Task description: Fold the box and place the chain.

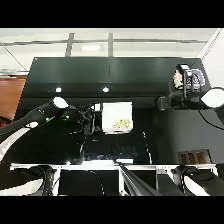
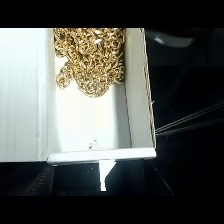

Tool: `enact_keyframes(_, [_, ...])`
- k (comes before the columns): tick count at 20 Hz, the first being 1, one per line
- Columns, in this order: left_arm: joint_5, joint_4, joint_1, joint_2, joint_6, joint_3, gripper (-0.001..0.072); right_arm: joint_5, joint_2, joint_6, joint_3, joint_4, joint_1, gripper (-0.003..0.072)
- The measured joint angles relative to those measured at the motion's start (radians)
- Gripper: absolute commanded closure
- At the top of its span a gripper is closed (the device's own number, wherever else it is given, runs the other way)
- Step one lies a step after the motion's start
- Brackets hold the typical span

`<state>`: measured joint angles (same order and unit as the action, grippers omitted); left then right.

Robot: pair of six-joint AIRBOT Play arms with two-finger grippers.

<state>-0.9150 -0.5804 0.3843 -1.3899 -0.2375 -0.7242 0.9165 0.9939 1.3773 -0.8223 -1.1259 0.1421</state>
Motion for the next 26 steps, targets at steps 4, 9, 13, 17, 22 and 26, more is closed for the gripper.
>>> enact_keyframes(4, [0.014, 0.005, 0.0, 0.0, -0.007, -0.002, 0.0303, -0.105, 0.156, -0.143, -0.017, 0.193, 0.038, -0.0023])
enact_keyframes(9, [0.023, 0.005, 0.011, 0.0, -0.007, -0.002, 0.0303, -0.135, 0.335, -0.404, -0.123, 0.45, 0.114, -0.0023])
enact_keyframes(13, [0.018, 0.01, 0.028, 0.0, -0.011, -0.002, 0.0302, 0.038, 0.383, -0.59, -0.217, 0.446, 0.127, -0.0022])
enact_keyframes(17, [0.021, 0.009, 0.033, 0.0, -0.01, -0.002, 0.0302, 0.24, 0.393, -0.75, -0.278, 0.386, 0.116, -0.0022])
enact_keyframes(22, [0.022, 0.009, 0.034, 0.0, -0.01, -0.002, 0.0302, 0.349, 0.397, -0.925, -0.267, 0.314, 0.142, -0.0022])
enact_keyframes(26, [0.023, 0.009, 0.034, 0.0, -0.01, -0.002, 0.0302, 0.348, 0.397, -1.027, -0.222, 0.308, 0.16, -0.0022])
